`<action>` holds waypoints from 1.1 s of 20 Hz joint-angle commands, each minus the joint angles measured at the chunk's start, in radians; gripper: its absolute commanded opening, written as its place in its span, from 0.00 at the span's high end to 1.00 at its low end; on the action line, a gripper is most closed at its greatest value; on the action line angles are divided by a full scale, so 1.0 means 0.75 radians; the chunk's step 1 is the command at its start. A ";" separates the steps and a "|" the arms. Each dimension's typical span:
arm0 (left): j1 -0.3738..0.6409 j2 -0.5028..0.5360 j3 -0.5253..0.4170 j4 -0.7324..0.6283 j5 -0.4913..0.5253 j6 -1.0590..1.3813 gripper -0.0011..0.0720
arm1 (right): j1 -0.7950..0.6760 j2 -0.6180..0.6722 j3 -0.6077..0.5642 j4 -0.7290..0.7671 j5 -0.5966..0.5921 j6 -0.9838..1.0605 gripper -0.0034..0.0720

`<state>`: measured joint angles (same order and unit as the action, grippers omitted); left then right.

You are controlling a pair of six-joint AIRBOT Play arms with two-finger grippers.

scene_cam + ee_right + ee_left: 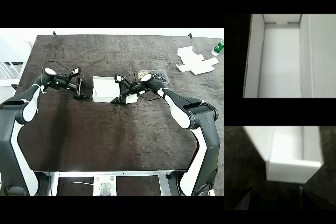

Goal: Fold the box and place the chain.

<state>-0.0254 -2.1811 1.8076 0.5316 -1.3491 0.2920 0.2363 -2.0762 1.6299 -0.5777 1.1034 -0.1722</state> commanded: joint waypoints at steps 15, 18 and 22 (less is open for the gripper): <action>-0.034 0.013 0.001 -0.041 -0.024 0.040 0.00 | -0.001 0.001 0.001 0.002 -0.014 0.005 0.20; -0.036 0.013 0.001 -0.046 -0.026 0.025 0.00 | -0.001 0.001 0.001 0.002 -0.014 0.005 0.20; -0.049 0.013 0.001 -0.050 -0.034 -0.005 0.00 | -0.001 0.001 0.001 0.002 -0.014 0.005 0.20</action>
<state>-0.0544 -2.1723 1.8076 0.4995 -1.3750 0.3088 0.2356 -2.0762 1.6299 -0.5766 1.0897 -0.1680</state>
